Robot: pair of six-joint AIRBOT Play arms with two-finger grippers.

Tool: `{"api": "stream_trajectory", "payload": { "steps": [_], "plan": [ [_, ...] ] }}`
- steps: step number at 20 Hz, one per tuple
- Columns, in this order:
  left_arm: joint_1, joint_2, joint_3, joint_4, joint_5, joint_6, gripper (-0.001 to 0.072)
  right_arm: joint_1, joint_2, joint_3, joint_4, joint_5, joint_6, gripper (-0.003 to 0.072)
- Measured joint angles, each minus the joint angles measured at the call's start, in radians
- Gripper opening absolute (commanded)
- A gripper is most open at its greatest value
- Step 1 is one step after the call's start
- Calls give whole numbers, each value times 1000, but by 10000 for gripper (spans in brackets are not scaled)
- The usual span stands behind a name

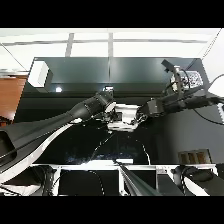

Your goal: Fold the box and place the chain.

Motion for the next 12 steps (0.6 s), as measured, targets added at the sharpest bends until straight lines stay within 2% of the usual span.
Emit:
{"api": "stream_trajectory", "payload": {
  "steps": [4,12],
  "plan": [
    [0,0,0,0,0,0,28,48,-47,-16,19,-90,2,15],
    [0,0,0,0,0,0,28,67,-109,-78,-56,-185,17,16]
  ]
}}
